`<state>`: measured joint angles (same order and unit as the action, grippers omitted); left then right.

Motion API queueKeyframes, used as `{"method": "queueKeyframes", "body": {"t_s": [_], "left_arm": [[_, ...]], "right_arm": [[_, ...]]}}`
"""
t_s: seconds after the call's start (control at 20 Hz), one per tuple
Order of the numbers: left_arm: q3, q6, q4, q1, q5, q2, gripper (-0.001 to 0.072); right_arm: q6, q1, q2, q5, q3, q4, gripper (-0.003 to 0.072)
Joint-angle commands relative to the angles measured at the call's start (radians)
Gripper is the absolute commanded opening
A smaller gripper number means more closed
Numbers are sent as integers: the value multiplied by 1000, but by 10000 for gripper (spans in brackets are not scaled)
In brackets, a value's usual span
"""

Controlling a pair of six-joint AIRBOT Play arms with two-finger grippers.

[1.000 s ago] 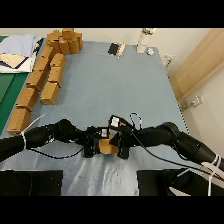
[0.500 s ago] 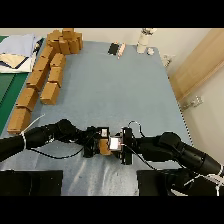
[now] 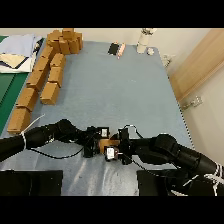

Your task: Fold the box.

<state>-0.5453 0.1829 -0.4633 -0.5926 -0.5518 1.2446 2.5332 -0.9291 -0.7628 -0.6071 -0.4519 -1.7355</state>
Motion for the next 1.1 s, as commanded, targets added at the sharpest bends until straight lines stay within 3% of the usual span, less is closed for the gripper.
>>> {"method": "queueKeyframes", "body": {"t_s": [0.0,0.05,0.35,0.4,0.6,1.05], "left_arm": [[0,0,0,0,0,0,410],[0,0,0,0,0,0,410],[0,0,0,0,0,0,410],[0,0,0,0,0,0,410],[0,0,0,0,0,0,410],[0,0,0,0,0,0,410]], "right_arm": [[-4,-13,-13,30,0,46,439],[-4,-13,-10,30,0,50,388],[-5,-14,20,19,-2,64,263],[-5,-14,32,14,-2,64,210],[-39,-14,57,9,-5,125,210],[-39,-14,37,1,-22,112,209]]}}
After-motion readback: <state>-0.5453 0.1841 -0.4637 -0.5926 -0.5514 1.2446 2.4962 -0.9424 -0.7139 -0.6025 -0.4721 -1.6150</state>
